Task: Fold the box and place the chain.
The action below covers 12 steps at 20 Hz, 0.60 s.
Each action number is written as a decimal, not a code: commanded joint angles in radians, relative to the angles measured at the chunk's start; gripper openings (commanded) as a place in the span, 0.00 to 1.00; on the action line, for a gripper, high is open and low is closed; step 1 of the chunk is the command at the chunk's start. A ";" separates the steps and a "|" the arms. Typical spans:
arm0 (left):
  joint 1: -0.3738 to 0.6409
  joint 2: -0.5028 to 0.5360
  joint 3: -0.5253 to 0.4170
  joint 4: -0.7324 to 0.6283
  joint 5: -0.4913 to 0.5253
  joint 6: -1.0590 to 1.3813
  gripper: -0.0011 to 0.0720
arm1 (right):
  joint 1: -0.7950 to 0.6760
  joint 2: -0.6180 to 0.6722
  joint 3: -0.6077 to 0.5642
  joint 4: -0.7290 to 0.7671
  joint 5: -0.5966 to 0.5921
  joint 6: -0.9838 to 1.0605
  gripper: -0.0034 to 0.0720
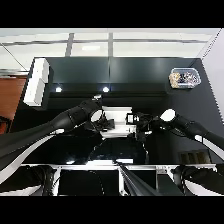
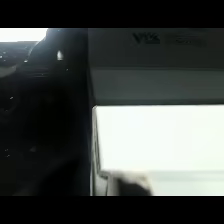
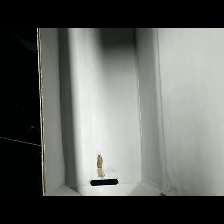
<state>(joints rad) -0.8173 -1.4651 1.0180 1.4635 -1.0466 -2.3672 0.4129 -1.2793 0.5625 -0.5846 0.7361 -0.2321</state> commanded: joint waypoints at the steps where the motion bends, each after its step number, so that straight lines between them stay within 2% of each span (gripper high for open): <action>1: 0.008 0.000 0.001 -0.053 -0.005 0.004 0.57 | 0.001 0.000 0.000 0.001 0.000 0.000 0.67; 5: 0.009 -0.001 0.001 -0.020 -0.026 0.003 0.57 | 0.001 0.000 0.000 0.000 0.001 0.000 0.67; 6: 0.009 -0.001 0.001 -0.018 -0.019 0.003 0.51 | 0.001 0.000 0.000 0.001 0.001 0.000 0.67; 8: 0.008 -0.002 0.001 -0.005 0.003 0.003 0.13 | 0.001 0.000 0.000 0.001 0.001 0.000 0.67; 9: 0.008 -0.003 0.001 -0.007 0.017 0.003 0.05 | 0.001 0.000 0.000 0.001 0.001 0.001 0.67; 12: 0.007 -0.005 0.001 -0.010 -0.002 0.003 0.05 | 0.001 0.000 0.000 0.001 0.001 0.001 0.67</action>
<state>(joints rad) -0.8097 -1.4677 1.0183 1.4502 -1.0569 -2.3615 0.4129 -1.2797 0.5625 -0.5842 0.7364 -0.2321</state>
